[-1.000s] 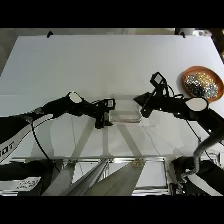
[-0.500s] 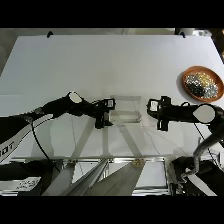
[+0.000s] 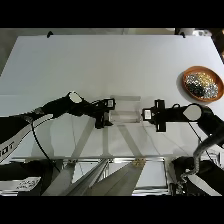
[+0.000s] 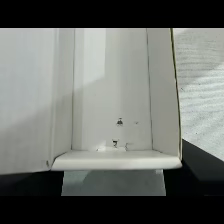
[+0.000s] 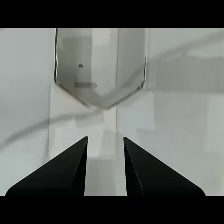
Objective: Fold the box and place the chain.
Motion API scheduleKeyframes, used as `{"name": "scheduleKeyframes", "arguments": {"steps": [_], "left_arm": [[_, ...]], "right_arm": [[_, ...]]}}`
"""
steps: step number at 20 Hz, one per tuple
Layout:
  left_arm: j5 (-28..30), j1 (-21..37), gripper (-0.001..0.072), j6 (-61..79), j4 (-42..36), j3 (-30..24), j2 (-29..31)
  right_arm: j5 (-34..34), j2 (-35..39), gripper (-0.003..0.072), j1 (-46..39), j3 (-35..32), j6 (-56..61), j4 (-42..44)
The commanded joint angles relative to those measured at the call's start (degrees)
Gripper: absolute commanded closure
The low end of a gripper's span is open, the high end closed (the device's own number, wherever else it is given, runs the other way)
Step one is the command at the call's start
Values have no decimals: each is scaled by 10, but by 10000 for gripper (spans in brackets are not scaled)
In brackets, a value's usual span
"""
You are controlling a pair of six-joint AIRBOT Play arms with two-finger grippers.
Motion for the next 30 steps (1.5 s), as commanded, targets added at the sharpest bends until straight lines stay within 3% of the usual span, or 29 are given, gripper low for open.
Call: {"name": "scheduleKeyframes", "arguments": {"steps": [1,14,20,30], "left_arm": [[0,0,259,0,0,0,0],[0,0,259,0,0,0,0],[0,0,259,0,0,0,0],[0,0,259,0,0,0,0]], "right_arm": [[-27,-48,457,22,-1,-25,32],[-26,-69,457,35,-1,-25,36],[-78,-69,464,35,-1,-25,49],[-83,-75,465,78,-1,-25,94]]}}
